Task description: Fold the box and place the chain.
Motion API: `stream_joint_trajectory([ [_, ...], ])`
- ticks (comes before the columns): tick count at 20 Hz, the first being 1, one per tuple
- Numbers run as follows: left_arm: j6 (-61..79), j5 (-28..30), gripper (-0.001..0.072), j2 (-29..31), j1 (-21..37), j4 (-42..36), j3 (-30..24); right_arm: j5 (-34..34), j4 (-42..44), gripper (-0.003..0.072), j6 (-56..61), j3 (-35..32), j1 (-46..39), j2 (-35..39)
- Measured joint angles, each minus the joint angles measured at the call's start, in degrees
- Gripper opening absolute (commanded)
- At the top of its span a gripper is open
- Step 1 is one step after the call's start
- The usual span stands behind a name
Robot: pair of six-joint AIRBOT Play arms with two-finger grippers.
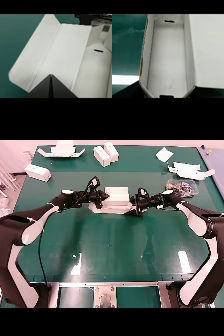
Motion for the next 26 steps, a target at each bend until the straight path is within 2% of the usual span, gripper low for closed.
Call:
stream_joint_trajectory([
  [2, -0.5, 0.1, 0.0022, 0.0, 0.0, 1.3, 0.1, 0.0, 0.0, 0.0555, 0.0, 0.0, 0.0, 0.0],
  [4, -0.8, 0.7, 0.0309, 0.1, -0.1, 2.4, 0.6, 0.0, 0.0, 0.0555, 0.0, 0.0, 0.0, 0.0],
  [10, -1.4, 1.5, 0.0315, 3.2, 0.3, 5.0, 2.5, 0.0, 0.1, 0.0555, 0.0, 0.0, 0.0, 0.0],
  [13, -2.8, -0.3, 0.0314, 6.4, 2.3, 4.7, 2.9, -0.1, 0.2, 0.0555, 0.0, 0.0, 0.0, 0.0],
  [15, -4.4, -3.5, 0.0315, 8.3, 4.2, 5.3, 3.0, -0.1, 0.2, 0.0555, 0.0, 0.0, 0.0, 0.0],
  [16, -5.7, -5.2, 0.0328, 9.2, 5.2, 6.4, 3.1, -0.1, 0.2, 0.0555, 0.0, 0.0, 0.0, 0.0],
  [17, -7.1, -7.0, 0.0505, 9.7, 6.0, 8.4, 3.1, -0.1, 0.2, 0.0555, 0.0, 0.0, 0.0, 0.0],
  [18, -9.1, -8.9, 0.0589, 10.1, 6.8, 11.0, 3.1, -0.1, 0.2, 0.0555, 0.0, 0.0, 0.0, 0.0],
  [22, -15.7, -14.8, 0.0589, 10.4, 8.2, 20.9, 3.1, -0.1, 0.2, 0.0555, 0.0, 0.0, 0.0, 0.0],
  [26, -17.8, -17.3, 0.0588, 9.2, 8.7, 25.0, 3.1, 0.0, 0.2, 0.0555, 0.0, 0.0, 0.0, 0.0],
])
